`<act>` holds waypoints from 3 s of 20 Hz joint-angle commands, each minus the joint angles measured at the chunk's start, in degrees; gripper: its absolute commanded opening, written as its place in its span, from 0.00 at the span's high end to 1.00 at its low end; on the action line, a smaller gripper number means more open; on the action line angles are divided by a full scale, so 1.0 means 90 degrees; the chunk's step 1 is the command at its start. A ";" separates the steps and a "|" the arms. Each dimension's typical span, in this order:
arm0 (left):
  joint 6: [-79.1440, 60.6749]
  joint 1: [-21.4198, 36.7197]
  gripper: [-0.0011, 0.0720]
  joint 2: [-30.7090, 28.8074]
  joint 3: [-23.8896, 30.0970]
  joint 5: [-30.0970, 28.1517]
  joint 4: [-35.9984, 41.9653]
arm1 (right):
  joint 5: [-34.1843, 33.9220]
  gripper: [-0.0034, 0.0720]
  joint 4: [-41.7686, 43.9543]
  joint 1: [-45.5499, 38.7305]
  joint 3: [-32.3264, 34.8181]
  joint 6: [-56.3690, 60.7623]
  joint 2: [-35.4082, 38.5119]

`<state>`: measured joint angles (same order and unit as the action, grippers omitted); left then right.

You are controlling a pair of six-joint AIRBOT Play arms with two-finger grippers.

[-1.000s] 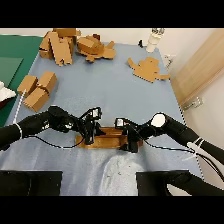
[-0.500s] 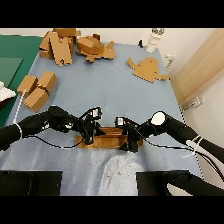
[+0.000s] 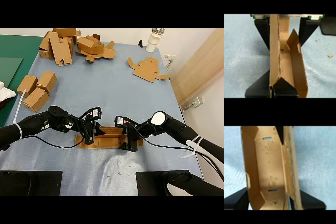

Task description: Fold the box.

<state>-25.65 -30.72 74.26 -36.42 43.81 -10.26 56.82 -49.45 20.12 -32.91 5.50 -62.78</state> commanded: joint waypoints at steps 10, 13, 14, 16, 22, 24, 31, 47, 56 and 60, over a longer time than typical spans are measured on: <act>0.0000 -0.0002 0.96 0.0005 -0.0005 0.0015 -0.0005 | -0.0427 0.02 -0.0481 0.0073 0.0087 0.0002 0.0000; 0.0000 -0.0002 0.97 0.0005 -0.0005 0.0012 -0.0005 | -0.0542 0.02 -0.0483 0.0272 0.0087 0.0002 -0.0002; 0.0000 -0.0002 0.96 0.0005 -0.0005 0.0012 -0.0005 | -0.0559 0.02 -0.0483 0.0328 0.0087 0.0002 -0.0002; 0.0000 -0.0002 0.96 0.0005 -0.0005 0.0012 -0.0005 | -0.0563 0.02 -0.0532 0.0347 0.0087 0.0005 -0.0007; 0.0000 -0.0002 0.96 0.0005 -0.0005 0.0012 -0.0005 | -0.0629 0.02 -0.0607 0.0350 0.0216 0.0005 -0.0005; 0.0000 -0.0002 0.96 0.0005 -0.0005 0.0012 -0.0005 | -0.0792 0.02 -0.0624 0.0350 0.0289 0.0005 0.0000; 0.0002 -0.0002 0.96 0.0005 -0.0005 0.0012 -0.0005 | -0.1088 0.02 -0.0614 0.0350 0.0318 0.0005 0.0000; 0.0029 -0.0002 0.97 0.0005 -0.0002 0.0012 -0.0007 | -0.1110 0.03 -0.0916 0.0709 0.0318 0.0539 0.0211; 0.0138 -0.0002 0.96 0.0017 -0.0005 0.0012 -0.0005 | -0.1151 0.03 -0.1025 0.0697 0.0318 0.0891 0.0289; 0.0138 0.0000 0.96 0.0032 -0.0005 0.0007 -0.0005 | -0.1149 0.03 -0.1032 0.0697 0.0318 0.0894 0.0267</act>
<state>-24.43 -30.72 74.46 -36.42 44.03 -10.28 46.50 -58.65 26.44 -30.02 13.39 -60.20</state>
